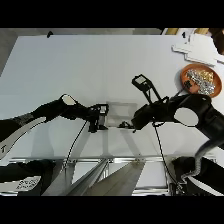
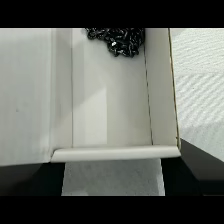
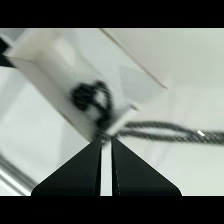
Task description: Fold the box and place the chain.
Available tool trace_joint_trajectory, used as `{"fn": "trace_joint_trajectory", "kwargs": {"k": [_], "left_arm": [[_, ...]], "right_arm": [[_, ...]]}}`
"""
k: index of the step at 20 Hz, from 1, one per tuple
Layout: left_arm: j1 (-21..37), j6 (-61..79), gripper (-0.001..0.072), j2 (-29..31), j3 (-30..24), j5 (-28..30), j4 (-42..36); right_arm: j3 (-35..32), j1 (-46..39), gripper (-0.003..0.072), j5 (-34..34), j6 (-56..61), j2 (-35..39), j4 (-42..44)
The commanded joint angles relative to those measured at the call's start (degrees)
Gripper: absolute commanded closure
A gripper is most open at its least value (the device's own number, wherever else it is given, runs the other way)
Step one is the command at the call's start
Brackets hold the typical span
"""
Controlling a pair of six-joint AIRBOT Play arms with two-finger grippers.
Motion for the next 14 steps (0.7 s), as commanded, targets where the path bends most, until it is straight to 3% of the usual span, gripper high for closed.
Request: {"fn": "trace_joint_trajectory", "kwargs": {"k": [1, 4, 6, 10, 14], "left_arm": [[0.0, 0.0, 0.0557, 0.04, 0.07, 0.0, 0.0], [0.0, 0.0, 0.0557, 0.04, 0.07, 0.0, 0.02], [0.0, 0.0, 0.0557, 0.04, 0.07, 0.0, 0.02], [0.0, 0.0, 0.0557, 0.04, 0.07, 0.0, 0.02], [0.0, 0.0, 0.0557, 0.04, 0.07, 0.0, 0.0]], "right_arm": [[-0.02, -7.13, 0.0627, 10.08, 1.88, 0.72, -5.75], [-2.6, -12.52, 0.0604, 6.67, 1.95, 0.7, -5.66], [-5.38, -13.92, 0.0442, 1.18, 4.98, 0.37, -5.09], [-9.18, -13.94, 0.0437, -6.38, 2.71, -3.21, 2.58], [-9.31, -13.94, 0.0435, -9.18, 2.95, -11.15, 3.23]]}}
